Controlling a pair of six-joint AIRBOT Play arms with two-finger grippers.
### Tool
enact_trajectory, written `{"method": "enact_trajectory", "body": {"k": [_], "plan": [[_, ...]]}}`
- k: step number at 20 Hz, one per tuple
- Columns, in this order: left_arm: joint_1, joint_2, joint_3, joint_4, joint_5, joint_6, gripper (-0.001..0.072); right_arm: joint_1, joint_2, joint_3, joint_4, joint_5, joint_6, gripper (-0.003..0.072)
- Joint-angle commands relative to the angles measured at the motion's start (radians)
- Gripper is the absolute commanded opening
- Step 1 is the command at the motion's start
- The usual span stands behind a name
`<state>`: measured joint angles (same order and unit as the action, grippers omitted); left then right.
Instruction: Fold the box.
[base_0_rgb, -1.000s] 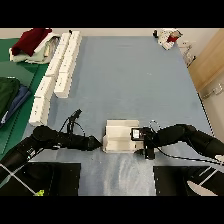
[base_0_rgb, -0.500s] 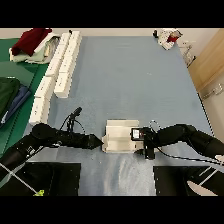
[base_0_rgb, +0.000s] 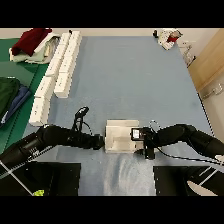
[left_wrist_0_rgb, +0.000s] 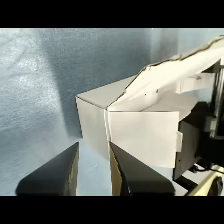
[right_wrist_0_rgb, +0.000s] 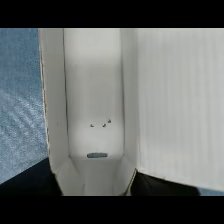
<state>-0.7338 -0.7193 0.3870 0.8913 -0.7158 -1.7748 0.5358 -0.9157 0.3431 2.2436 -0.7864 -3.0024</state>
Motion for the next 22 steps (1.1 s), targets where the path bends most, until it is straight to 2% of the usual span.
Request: {"method": "enact_trajectory", "body": {"k": [1,6,11,15,18,22], "plan": [[-0.136,-0.061,0.071,0.204,0.058,-0.301,0.0286,0.000,0.001,0.000,0.000,0.000,0.000,0.0510],[-0.240,-0.110,0.186,0.423,-0.024,-0.575,0.0286,0.000,0.001,0.000,0.000,0.000,0.000,0.0510],[-0.329,-0.232,0.256,0.481,-0.113,-0.691,0.0286,0.000,0.001,0.000,0.000,0.000,0.000,0.0510],[-0.404,-0.352,0.361,0.570,-0.212,-0.797,0.0285,0.000,0.001,0.000,0.000,0.000,0.000,0.0510],[-0.426,-0.446,0.460,0.613,-0.336,-0.829,0.0286,0.000,0.001,0.000,-0.001,0.000,0.000,0.0510],[-0.426,-0.546,0.566,0.657,-0.449,-0.866,0.0286,0.000,0.001,0.000,-0.003,0.000,0.000,0.0510]]}}
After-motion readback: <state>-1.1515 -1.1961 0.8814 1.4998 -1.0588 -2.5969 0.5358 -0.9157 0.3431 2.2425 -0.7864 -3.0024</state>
